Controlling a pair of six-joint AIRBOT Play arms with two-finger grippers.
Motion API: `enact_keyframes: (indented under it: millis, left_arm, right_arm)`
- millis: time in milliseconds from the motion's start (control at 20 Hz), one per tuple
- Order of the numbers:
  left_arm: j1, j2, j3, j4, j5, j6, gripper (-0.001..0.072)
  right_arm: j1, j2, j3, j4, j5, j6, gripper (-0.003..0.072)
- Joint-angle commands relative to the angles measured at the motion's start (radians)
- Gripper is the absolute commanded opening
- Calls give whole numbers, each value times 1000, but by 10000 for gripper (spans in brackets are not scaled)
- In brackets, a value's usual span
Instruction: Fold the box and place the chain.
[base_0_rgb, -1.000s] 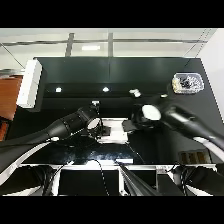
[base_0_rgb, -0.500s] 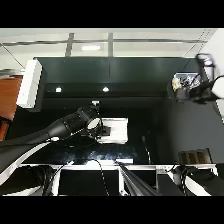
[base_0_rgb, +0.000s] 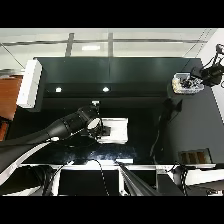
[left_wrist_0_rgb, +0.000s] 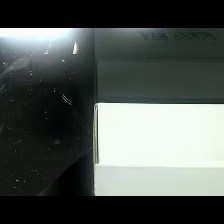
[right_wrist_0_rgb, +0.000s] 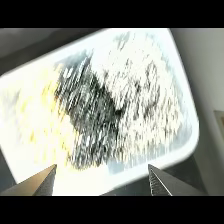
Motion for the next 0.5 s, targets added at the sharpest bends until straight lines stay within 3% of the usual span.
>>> enact_keyframes:
  millis: [0, 50, 450]
  left_arm:
    - [0, 0, 0, 3, 19, 0, 26]
    - [0, 0, 0, 2, 29, 0, 26]
    - [0, 0, 0, -1, 30, 0, 26]
  right_arm:
    - [-19, -122, 113, -29, 7, 64, 627]
    - [-19, -131, 114, -64, 10, 95, 543]
    - [-18, -181, 115, -98, 1, 145, 543]
